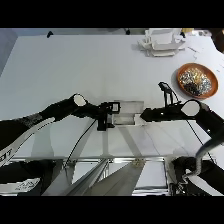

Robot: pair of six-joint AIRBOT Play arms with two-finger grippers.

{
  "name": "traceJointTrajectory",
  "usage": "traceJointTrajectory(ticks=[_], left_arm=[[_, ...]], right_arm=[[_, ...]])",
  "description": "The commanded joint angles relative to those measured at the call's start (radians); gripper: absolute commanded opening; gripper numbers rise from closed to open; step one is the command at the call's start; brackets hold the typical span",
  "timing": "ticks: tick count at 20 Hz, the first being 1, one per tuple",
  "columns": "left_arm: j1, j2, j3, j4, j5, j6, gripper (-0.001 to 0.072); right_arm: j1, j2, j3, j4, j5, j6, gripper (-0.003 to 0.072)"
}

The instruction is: Fold the box and place the chain.

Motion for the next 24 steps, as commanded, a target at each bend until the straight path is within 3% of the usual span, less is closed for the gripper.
traceJointTrajectory(ticks=[1, 5, 13, 20, 24], left_arm=[[0.001, 0.001, 0.000, 0.000, 0.000, 0.000, 0.0253], [0.001, 0.001, 0.000, 0.000, 0.000, 0.000, 0.0253], [0.001, 0.001, 0.000, 0.000, 0.000, 0.000, 0.0253], [0.001, 0.001, 0.000, 0.000, 0.000, 0.000, 0.0253], [0.001, 0.001, 0.000, 0.000, 0.000, 0.000, 0.0253]], right_arm=[[0.056, -0.014, 0.014, -0.040, 0.000, 0.082, 0.0342], [0.091, -0.014, 0.025, -0.050, -0.008, 0.125, 0.0341], [0.247, -0.127, 0.139, -0.312, 0.033, 0.403, 0.0341], [0.347, -0.235, 0.258, -0.553, 0.149, 0.593, 0.0339], [0.365, -0.293, 0.278, -0.590, 0.156, 0.723, 0.0340]])
